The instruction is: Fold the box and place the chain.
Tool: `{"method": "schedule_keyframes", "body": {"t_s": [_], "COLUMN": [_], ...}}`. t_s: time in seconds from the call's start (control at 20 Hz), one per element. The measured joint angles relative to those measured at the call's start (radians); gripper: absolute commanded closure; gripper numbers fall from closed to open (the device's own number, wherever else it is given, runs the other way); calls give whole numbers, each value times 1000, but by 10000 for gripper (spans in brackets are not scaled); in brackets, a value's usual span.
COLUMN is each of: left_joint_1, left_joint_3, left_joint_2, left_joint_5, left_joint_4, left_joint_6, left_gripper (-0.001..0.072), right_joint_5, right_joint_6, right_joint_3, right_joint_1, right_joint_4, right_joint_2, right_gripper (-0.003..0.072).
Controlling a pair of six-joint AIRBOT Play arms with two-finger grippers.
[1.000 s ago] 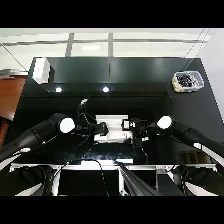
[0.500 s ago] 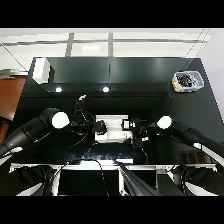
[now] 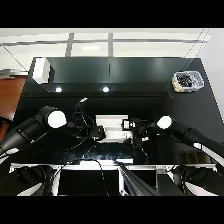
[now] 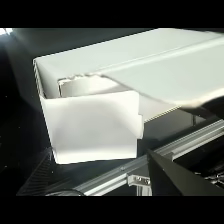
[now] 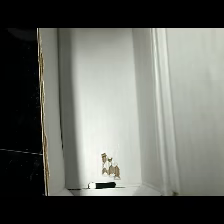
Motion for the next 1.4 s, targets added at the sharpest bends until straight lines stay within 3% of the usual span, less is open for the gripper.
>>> {"method": "schedule_keyframes", "body": {"t_s": [0.6, 0.9, 0.95, 1.4], "left_joint_1": [-21, -19, -20, -19], "left_joint_3": [0, 0, 0, 0], "left_joint_2": [-3, -21, -24, -33], "left_joint_5": [47, 89, 90, 96], "left_joint_4": [20, 21, 20, 19], "left_joint_6": [10, 11, 11, 11], "left_gripper": [10, 38, 83, 108], "right_joint_5": [0, 0, 0, 0], "right_joint_6": [0, 0, 0, 0], "right_joint_3": [0, 0, 0, 0], "right_joint_1": [0, 0, 0, 0], "right_joint_4": [0, 0, 0, 0], "right_joint_2": [0, 0, 0, 0], "right_gripper": [447, 448, 448, 449]}}
